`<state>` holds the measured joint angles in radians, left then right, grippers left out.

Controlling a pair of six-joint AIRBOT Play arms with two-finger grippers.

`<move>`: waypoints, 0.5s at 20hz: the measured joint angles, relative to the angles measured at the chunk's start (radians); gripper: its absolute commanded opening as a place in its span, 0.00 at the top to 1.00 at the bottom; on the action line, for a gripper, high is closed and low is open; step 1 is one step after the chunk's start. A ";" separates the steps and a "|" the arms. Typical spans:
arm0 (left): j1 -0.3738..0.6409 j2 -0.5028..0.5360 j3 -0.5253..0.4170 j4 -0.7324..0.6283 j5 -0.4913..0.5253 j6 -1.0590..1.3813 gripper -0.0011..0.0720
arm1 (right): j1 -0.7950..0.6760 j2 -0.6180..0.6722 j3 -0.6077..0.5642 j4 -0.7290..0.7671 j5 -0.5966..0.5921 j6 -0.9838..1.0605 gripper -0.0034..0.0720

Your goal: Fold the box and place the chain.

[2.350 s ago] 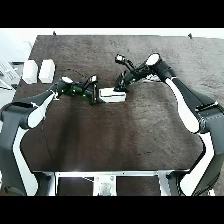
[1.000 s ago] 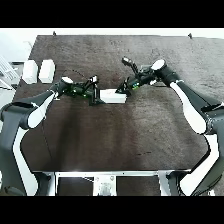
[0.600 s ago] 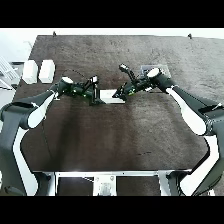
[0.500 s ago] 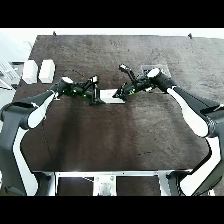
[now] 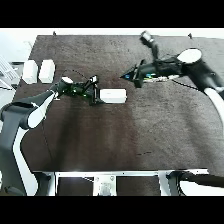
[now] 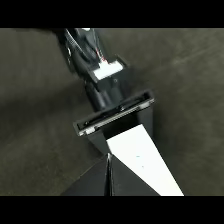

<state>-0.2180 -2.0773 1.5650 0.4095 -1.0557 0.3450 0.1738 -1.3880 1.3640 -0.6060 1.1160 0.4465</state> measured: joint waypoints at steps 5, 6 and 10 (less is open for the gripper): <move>0.000 0.000 0.000 0.000 -0.001 0.001 0.26 | -0.043 0.270 -0.299 -0.018 -0.173 0.039 0.95; 0.000 0.000 0.000 0.000 -0.003 0.001 0.26 | -0.049 0.304 -0.350 -0.021 -0.205 0.041 0.95; 0.000 0.000 0.000 0.000 -0.006 0.001 0.26 | -0.056 0.369 -0.465 -0.020 -0.269 0.062 0.95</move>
<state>-0.2180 -2.0773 1.5650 0.4099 -1.0615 0.3458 0.1177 -1.0187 0.8993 -0.6262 0.8474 0.5087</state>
